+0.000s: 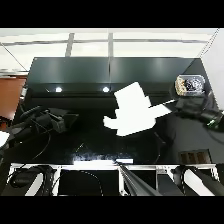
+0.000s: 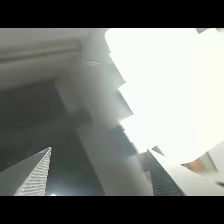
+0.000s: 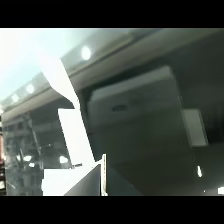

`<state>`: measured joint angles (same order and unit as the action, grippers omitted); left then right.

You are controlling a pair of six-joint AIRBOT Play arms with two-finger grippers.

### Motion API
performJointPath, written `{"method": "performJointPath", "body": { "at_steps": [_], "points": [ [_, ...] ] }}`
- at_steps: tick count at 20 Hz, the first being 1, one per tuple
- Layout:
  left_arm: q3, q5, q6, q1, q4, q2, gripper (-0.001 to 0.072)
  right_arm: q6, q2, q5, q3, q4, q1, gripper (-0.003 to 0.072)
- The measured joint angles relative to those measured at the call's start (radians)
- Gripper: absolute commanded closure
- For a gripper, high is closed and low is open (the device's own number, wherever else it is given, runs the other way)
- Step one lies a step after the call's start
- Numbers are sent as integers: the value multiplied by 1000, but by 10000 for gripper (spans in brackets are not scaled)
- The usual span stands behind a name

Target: Fold the box and place the chain.

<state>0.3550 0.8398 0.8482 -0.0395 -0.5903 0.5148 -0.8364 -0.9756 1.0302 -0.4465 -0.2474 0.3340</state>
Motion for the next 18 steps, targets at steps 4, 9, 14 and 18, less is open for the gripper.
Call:
{"method": "performJointPath", "body": {
  "at_steps": [4, 9, 14, 18],
  "points": [
    [-9, -72, 81, -125, 56, 139, 2, 15, 163, -209, 154, 88, -266, 669],
    [37, -145, 146, -218, 154, 410, 1, 48, 216, -389, 204, 128, -499, 669],
    [141, -68, 124, -191, 201, 679, 1, 55, 226, -442, 214, 137, -568, 668],
    [205, 99, -23, -146, 279, 846, 1, 57, 229, -450, 216, 138, -581, 668]
  ]
}}
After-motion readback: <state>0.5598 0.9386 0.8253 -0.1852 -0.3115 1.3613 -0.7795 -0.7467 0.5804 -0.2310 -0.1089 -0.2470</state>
